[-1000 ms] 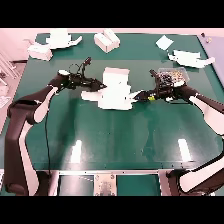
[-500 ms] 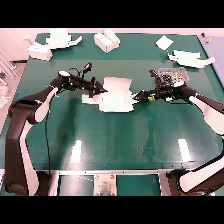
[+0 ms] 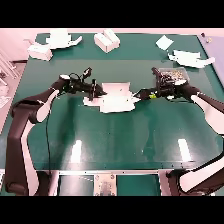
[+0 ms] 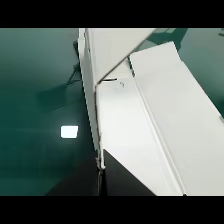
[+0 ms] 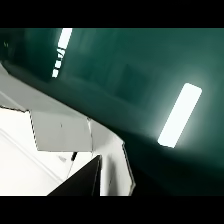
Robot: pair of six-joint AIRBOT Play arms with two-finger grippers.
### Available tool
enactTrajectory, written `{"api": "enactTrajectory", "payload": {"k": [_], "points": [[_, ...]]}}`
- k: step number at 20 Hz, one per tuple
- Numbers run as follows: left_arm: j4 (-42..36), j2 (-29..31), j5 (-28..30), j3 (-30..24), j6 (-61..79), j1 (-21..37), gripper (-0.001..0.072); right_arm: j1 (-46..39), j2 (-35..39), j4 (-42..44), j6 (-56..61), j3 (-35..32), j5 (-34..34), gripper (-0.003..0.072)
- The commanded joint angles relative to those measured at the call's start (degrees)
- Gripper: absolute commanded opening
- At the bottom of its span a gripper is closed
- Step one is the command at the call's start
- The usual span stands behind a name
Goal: Fold the box and place the chain.
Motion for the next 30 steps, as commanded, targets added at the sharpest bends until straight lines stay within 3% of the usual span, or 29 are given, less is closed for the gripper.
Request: {"api": "enactTrajectory", "payload": {"k": [1,5,30], "points": [[0.3,-0.1,1.5,-0.3,1.2,0.1,0.002,-2.0,0.1,3.1,-0.4,1.7,-0.1,0.0152],[0.2,-0.1,1.5,-0.3,1.2,0.0,0.002,-4.5,0.1,9.0,-3.4,2.1,0.0,0.0152],[1.5,-0.1,-0.3,-0.3,3.7,0.0,0.0021,-5.2,0.0,9.2,-8.3,2.1,-0.1,0.015]]}}
